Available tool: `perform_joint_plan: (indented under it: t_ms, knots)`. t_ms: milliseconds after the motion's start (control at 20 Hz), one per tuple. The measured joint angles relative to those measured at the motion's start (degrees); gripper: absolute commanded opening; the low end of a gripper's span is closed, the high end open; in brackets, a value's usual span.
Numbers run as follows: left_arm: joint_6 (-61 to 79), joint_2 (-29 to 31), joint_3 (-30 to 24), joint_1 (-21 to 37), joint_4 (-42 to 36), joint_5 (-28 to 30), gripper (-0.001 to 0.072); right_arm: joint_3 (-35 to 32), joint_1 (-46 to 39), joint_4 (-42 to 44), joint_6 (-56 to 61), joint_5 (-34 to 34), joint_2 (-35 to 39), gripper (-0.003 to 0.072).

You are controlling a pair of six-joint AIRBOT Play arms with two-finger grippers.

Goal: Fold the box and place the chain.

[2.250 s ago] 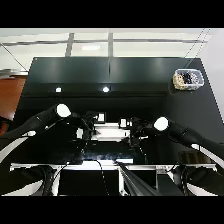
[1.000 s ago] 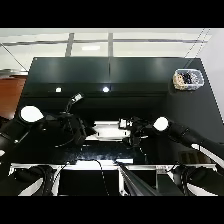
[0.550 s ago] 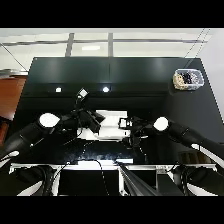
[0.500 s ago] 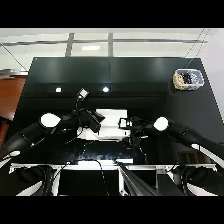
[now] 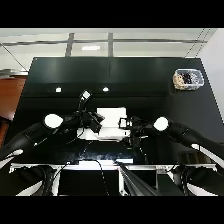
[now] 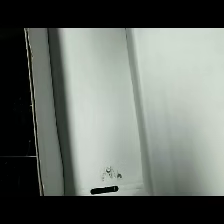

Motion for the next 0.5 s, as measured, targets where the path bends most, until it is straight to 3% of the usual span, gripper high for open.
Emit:
perform_joint_plan:
  t_ms: [200, 350, 400, 450, 500]
  knots:
    - [-0.3, 6.5, 0.0, 2.8, 4.7, -4.7, 0.0031, 0.0, 0.0, -0.1, 0.0, 0.0, 0.0, 0.0307]
    - [-0.4, 11.7, 0.0, 7.6, 11.5, -14.7, 0.0033, 0.0, 0.0, -0.1, 0.0, 0.0, 0.0, 0.0307]
    - [-0.4, 12.9, 0.0, 9.3, 14.2, -19.3, 0.0126, 0.0, 0.0, -0.1, 0.0, 0.0, 0.0, 0.0307]
    - [-0.4, 13.8, 0.0, 10.6, 16.6, -22.9, 0.0470, 0.0, 0.0, -0.1, 0.0, 0.0, 0.0, 0.0307]
    - [-0.4, 14.5, -0.1, 11.7, 19.1, -26.1, 0.0719, 0.0, 0.0, -0.1, 0.0, 0.0, 0.0, 0.0307]
